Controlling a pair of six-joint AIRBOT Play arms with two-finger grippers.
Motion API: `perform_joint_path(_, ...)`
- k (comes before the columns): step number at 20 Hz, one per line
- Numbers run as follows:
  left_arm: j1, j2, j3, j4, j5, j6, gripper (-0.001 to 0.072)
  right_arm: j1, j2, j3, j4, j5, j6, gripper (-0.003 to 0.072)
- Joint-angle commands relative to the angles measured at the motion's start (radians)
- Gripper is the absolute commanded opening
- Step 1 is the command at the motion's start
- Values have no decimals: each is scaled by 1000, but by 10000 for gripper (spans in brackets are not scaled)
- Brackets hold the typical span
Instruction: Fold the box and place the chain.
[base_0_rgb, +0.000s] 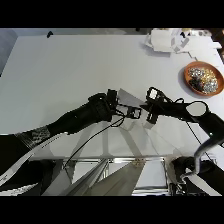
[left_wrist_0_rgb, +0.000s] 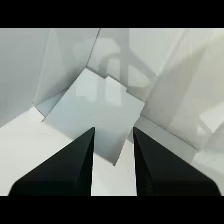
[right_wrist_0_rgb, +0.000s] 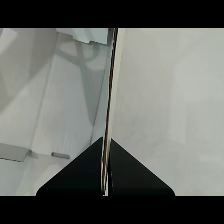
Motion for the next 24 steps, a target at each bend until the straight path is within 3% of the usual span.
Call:
perform_joint_path(1,28,8,0,9,-24,-60,252,0,-1,0,-2,6,0,16)
perform_joint_path(3,73,8,-1,-43,5,-90,252,0,-1,0,-2,6,0,16)
perform_joint_path(6,130,5,-6,-198,151,-83,252,0,-1,0,-2,10,0,16)
perform_joint_path(8,145,3,-15,-196,198,-84,252,0,-1,0,-4,16,0,16)
perform_joint_path(14,239,-8,-39,-200,111,-150,247,0,-1,0,-10,16,0,16)
perform_joint_path(16,269,18,-39,-206,36,-166,105,0,-1,0,-17,11,26,16)
perform_joint_path(17,294,37,-39,-223,-3,-195,84,0,0,0,-17,13,29,16)
perform_joint_path(24,479,87,-39,-276,-225,-368,84,0,14,0,-51,103,201,16)
